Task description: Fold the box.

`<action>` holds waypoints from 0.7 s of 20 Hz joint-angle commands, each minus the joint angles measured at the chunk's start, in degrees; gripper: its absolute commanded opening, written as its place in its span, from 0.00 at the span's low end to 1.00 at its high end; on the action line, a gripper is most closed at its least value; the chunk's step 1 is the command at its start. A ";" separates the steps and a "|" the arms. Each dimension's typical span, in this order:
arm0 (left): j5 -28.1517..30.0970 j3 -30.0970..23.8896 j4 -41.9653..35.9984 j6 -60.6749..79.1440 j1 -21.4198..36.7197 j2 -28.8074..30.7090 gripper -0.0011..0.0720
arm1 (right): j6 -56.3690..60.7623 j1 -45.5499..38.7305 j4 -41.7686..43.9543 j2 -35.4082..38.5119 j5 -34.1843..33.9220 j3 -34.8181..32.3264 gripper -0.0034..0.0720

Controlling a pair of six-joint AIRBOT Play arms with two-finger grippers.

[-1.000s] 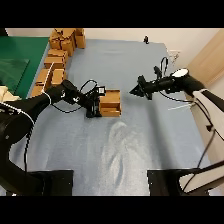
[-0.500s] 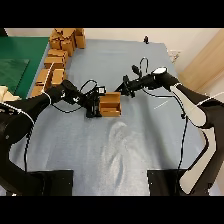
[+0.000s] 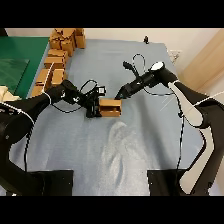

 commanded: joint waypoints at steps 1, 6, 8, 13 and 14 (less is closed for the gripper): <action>-0.13 0.02 -0.02 0.00 0.00 -0.04 0.56 | -8.09 0.94 -1.88 -0.04 0.33 0.37 0.39; -0.13 0.02 -0.02 0.00 0.00 -0.04 0.56 | -13.88 2.23 -1.77 1.18 -1.81 0.37 0.46; -0.13 0.02 -0.02 0.00 0.00 -0.04 0.56 | -16.50 2.82 -1.77 2.36 -3.08 0.37 0.46; -0.13 0.02 -0.02 0.00 0.00 -0.04 0.56 | -18.25 3.65 -2.05 3.78 -3.28 0.35 0.46; -0.13 0.02 -0.02 0.00 0.00 -0.04 0.56 | -18.25 3.91 -3.02 3.78 -3.43 0.35 0.46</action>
